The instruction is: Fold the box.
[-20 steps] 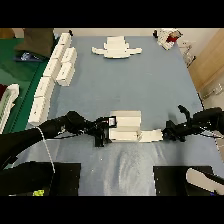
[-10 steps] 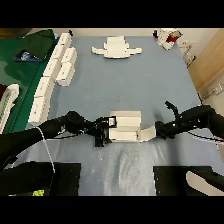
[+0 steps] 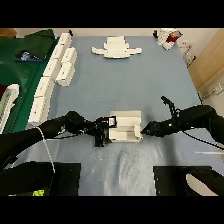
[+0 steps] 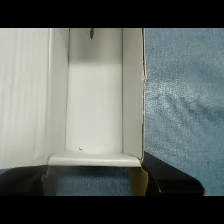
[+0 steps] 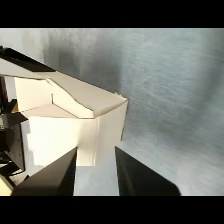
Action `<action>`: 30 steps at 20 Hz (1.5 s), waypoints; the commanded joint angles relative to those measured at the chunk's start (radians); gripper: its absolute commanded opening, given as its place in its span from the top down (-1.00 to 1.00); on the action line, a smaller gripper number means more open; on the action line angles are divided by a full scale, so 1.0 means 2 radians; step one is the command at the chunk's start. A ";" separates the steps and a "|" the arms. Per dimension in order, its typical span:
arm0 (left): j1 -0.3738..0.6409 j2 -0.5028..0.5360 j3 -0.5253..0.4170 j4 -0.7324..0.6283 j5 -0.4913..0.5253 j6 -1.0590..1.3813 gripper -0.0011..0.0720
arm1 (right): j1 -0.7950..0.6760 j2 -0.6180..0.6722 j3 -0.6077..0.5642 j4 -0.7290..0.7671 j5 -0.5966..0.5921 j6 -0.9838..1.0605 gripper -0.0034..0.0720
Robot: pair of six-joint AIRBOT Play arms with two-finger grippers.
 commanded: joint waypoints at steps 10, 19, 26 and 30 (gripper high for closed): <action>0.000 0.000 0.000 0.000 0.000 0.000 -0.29 | 0.232 -0.025 0.089 -0.283 0.090 0.370 -0.11; 0.000 0.000 0.000 0.000 0.000 0.000 -0.29 | 0.367 -0.178 0.224 -0.456 -0.035 0.562 -0.11; 0.000 0.000 0.000 0.000 0.000 0.000 -0.29 | 0.367 -0.202 0.225 -0.455 -0.033 0.578 -0.10; 0.000 0.000 0.000 0.000 0.000 0.000 -0.29 | 0.367 -0.204 0.225 -0.451 -0.034 0.578 0.90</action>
